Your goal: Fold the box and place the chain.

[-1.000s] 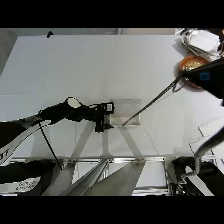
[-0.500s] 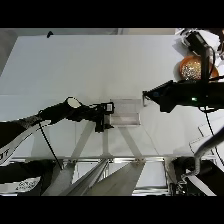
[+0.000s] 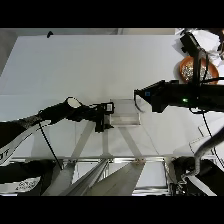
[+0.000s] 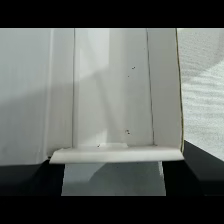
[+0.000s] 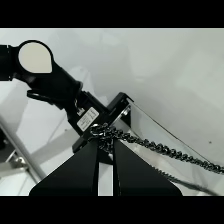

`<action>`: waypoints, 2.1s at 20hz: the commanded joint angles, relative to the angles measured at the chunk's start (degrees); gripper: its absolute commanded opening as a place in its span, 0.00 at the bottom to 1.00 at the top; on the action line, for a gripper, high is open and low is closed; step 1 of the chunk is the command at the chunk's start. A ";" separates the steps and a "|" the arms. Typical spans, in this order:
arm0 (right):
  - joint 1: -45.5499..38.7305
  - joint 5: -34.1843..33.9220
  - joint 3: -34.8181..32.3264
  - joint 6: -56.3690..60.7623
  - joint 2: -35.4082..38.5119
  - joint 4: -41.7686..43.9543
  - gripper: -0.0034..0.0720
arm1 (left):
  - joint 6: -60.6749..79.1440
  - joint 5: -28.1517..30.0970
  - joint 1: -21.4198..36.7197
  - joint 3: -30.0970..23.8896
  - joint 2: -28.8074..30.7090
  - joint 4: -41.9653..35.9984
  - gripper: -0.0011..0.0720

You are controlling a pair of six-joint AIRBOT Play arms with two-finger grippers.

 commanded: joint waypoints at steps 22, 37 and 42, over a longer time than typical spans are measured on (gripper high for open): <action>12.55 -8.48 -0.07 7.21 -0.87 -14.99 0.06 | 0.00 0.02 0.02 0.00 0.04 0.00 0.30; 12.55 -6.56 -12.41 8.11 -9.35 -16.72 0.06 | 0.00 0.00 0.02 0.00 0.04 0.00 0.30; 12.55 -11.52 -17.11 7.93 -16.37 -14.86 0.06 | 0.00 0.00 0.02 0.00 0.04 -0.02 0.30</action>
